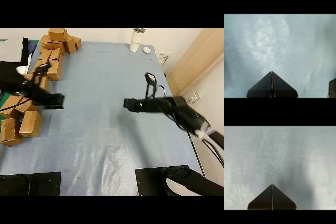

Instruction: Fold the box.

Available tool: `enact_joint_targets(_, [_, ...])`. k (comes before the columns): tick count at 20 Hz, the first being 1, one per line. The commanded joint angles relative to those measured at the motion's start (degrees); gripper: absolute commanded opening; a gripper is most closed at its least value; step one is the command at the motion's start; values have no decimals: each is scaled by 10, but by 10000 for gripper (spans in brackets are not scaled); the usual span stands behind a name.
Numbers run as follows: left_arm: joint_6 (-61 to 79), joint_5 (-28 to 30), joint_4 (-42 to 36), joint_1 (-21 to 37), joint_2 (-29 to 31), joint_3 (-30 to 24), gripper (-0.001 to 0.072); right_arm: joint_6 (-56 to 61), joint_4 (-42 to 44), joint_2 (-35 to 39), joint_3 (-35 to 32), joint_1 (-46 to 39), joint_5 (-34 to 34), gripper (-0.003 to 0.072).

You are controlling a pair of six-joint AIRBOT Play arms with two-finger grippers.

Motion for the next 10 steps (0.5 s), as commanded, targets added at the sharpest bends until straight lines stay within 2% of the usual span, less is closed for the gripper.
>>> enact_joint_targets(1, [5, 59, -43, -90, -89, 72, 9, -26, 7, -126, 129, 0, -49, 5])
enact_joint_targets(3, [6, 85, -63, -121, -132, 108, 9, -38, 19, -177, 182, 2, -62, 5])
enact_joint_targets(5, [6, 86, -89, -136, -166, 127, 9, -83, 67, -218, 224, 7, -75, 5])
enact_joint_targets(8, [10, 97, -113, -138, -192, 129, 10, -101, 96, -265, 270, 20, -78, 4])
enact_joint_targets(10, [10, 89, -112, -138, -196, 129, 10, -101, 107, -270, 275, 23, -84, 5])
